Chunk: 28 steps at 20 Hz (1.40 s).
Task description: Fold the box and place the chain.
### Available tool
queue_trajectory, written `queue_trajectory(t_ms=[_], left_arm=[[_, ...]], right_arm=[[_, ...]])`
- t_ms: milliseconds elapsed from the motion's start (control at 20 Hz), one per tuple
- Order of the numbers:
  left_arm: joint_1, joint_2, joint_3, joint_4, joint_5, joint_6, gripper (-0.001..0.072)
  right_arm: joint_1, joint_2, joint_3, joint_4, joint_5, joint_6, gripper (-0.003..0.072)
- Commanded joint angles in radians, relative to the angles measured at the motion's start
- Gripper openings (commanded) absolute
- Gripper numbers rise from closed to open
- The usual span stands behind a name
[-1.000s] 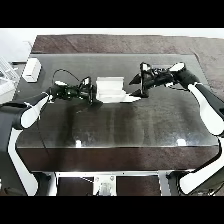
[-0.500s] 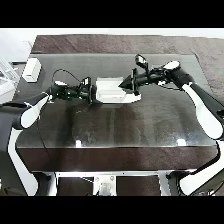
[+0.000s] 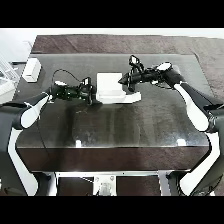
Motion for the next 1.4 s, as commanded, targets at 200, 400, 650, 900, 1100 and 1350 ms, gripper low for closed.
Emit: queue_trajectory(t_ms=[200,400,650,900,1100,1350], left_arm=[[0.0,0.001,0.0,-0.001,-0.005,0.0,0.0231],[0.0,0.001,0.0,-0.001,-0.004,0.0,0.0231],[0.0,0.001,0.0,-0.001,-0.004,0.0,0.0231],[0.0,0.001,0.0,-0.001,-0.004,0.0,0.0231],[0.0,0.001,0.0,-0.002,-0.004,0.0,0.0231],[0.0,0.001,0.0,-0.002,-0.004,0.0,0.0231]], right_arm=[[0.01,-0.075,0.031,-0.181,0.045,0.096,0.0003],[0.01,-0.068,0.065,-0.177,0.049,0.096,0.0004],[-0.007,0.061,0.071,-0.175,0.062,0.124,-0.0001],[-0.059,0.253,-0.051,-0.203,0.089,0.212,-0.0003],[-0.106,0.314,-0.251,-0.198,0.117,0.138,0.0306],[-0.109,0.224,-0.311,-0.113,0.116,-0.009,0.0515]])
